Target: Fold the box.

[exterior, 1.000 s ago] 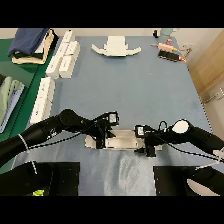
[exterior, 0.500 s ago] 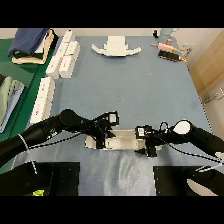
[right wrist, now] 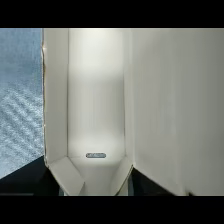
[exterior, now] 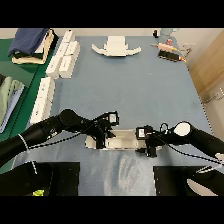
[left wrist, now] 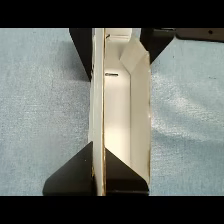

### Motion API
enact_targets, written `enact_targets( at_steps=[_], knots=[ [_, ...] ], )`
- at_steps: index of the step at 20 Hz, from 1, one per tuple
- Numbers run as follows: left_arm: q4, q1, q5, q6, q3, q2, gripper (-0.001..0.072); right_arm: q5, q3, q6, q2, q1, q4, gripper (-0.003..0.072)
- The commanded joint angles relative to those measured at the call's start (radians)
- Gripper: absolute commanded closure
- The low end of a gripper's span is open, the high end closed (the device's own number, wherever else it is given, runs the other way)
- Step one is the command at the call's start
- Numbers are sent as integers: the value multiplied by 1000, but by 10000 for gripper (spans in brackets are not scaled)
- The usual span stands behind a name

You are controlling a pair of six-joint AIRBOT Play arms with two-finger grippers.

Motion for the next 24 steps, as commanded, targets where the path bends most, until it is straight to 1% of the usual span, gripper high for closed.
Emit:
enact_targets(
  at_steps=[1, 2, 6, 7, 8, 9, 11, 13, 22, 23, 24],
  knots=[
    [0, 0, 0, 0, 0, 0, 694, -4, -6, -29, 0, 0, 6, 164],
    [0, 0, 0, 0, 0, 0, 694, -4, -6, -29, 0, 0, 8, 181],
    [0, 0, 0, 0, 0, 0, 694, -4, -6, -33, 0, 0, 13, 179],
    [0, 0, 0, 0, 0, 0, 694, -4, -6, -33, 0, 0, 13, 160],
    [0, 0, 0, 0, 0, 0, 694, -3, -6, -33, 1, 0, 15, 96],
    [0, 0, 0, 0, 0, 0, 694, 3, -6, -33, 3, 0, 25, 65],
    [0, 0, 0, 0, 0, 0, 694, 4, -6, -33, 13, 0, 53, 63],
    [0, 0, 0, 0, 0, 0, 694, 4, -6, -33, 23, 0, 69, 34],
    [0, 0, 0, 0, 0, 0, 694, -9, -20, -36, 0, 0, 72, 47],
    [0, 0, 0, 0, 0, 0, 694, -14, -21, -36, -1, 0, 67, 66],
    [0, 0, 0, 0, 0, 0, 694, -16, -21, -36, -3, 0, 58, 132]
  ],
)
